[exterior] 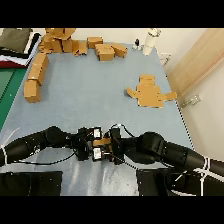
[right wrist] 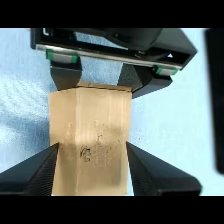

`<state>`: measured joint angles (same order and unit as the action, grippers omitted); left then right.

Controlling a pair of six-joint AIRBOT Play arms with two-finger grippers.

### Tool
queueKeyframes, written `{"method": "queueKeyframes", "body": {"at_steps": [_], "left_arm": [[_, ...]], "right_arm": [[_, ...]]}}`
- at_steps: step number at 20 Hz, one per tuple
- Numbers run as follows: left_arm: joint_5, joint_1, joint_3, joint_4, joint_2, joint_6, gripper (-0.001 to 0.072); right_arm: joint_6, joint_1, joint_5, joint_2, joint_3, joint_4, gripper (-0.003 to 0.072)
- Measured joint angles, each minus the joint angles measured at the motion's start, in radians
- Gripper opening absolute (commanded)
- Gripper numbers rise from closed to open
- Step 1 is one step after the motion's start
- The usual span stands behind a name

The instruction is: Fold the box.

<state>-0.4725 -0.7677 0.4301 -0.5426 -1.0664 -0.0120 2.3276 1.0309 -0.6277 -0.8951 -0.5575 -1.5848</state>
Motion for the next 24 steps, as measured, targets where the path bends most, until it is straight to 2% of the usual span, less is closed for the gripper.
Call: {"method": "queueKeyframes", "body": {"at_steps": [1,3,5,8,10,20,22,24], "left_arm": [[0.0,0.0,0.0,0.0,0.0,0.0,0.037],[0.0,0.0,0.0,0.0,0.0,0.0,0.037],[0.0,0.0,0.0,0.0,0.0,0.0,0.037],[0.0,0.0,0.0,0.0,0.0,0.0,0.037],[0.0,0.0,0.0,0.0,0.0,-0.001,0.037],[0.001,0.0,0.0,0.0,0.0,-0.001,0.037],[0.001,0.0,0.0,0.0,0.0,0.0,0.037],[0.001,0.0,0.0,0.0,0.0,-0.001,0.037]], "right_arm": [[-0.026,0.013,0.008,0.003,0.006,0.026,0.0571],[-0.081,0.039,0.023,0.01,0.014,0.08,0.0561],[-0.13,0.059,0.034,0.014,0.02,0.132,0.0502],[-0.169,0.072,0.039,0.018,0.024,0.183,0.05],[-0.183,0.077,0.041,0.026,0.025,0.204,0.0425],[-0.199,0.081,0.045,0.077,0.026,0.266,0.0407],[-0.199,0.081,0.045,0.078,0.026,0.271,0.0278],[-0.2,0.081,0.045,0.079,0.026,0.274,0.0274]]}}
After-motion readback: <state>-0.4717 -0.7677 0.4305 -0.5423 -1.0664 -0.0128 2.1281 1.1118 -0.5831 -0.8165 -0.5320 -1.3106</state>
